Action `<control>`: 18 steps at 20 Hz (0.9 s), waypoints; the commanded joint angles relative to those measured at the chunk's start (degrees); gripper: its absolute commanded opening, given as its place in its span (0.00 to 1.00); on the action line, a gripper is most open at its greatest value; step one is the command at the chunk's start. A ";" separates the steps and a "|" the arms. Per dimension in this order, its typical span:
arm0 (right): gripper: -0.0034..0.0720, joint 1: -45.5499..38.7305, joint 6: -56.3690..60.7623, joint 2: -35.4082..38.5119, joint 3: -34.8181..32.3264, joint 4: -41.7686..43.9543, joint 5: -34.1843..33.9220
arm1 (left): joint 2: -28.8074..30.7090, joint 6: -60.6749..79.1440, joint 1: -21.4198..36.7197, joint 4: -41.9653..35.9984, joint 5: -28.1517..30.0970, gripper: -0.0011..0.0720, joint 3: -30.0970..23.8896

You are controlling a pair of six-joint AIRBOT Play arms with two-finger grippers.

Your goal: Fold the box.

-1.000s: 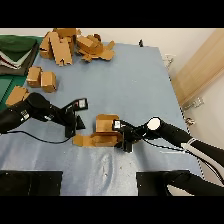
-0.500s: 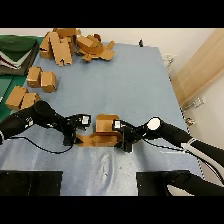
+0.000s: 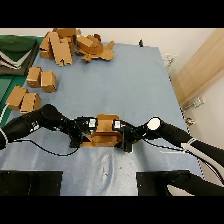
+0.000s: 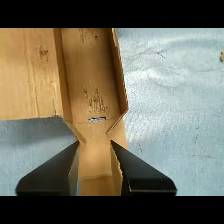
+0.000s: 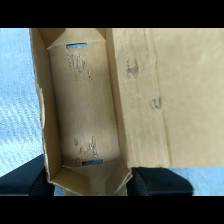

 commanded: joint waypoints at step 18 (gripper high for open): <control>0.63 -0.02 0.00 0.04 0.04 0.00 0.02 | -1.44 -8.59 -5.49 -0.02 6.08 0.41 -0.04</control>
